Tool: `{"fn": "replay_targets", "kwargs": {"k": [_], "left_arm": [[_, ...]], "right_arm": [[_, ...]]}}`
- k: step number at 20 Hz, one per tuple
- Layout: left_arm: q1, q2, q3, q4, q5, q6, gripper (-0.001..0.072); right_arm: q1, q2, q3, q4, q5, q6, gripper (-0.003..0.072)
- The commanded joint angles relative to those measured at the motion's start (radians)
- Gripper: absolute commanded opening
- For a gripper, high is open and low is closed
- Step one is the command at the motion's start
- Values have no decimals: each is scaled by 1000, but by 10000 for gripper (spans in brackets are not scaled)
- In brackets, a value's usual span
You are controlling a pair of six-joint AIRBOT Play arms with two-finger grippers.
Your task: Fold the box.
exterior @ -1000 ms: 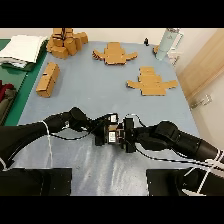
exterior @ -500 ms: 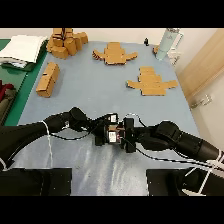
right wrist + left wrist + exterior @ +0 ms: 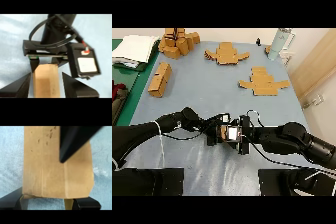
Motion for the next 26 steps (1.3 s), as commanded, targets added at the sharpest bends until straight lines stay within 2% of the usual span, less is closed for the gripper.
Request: {"fn": "replay_targets", "kwargs": {"k": [1,8,26], "left_arm": [[0,0,0,0,0,0,490],[0,0,0,0,0,0,490],[0,0,0,0,0,0,491]], "right_arm": [[-24,3,1,-31,24,2,579],[-32,-114,0,-48,23,-2,579],[-10,-184,-2,-55,11,-11,577]]}}
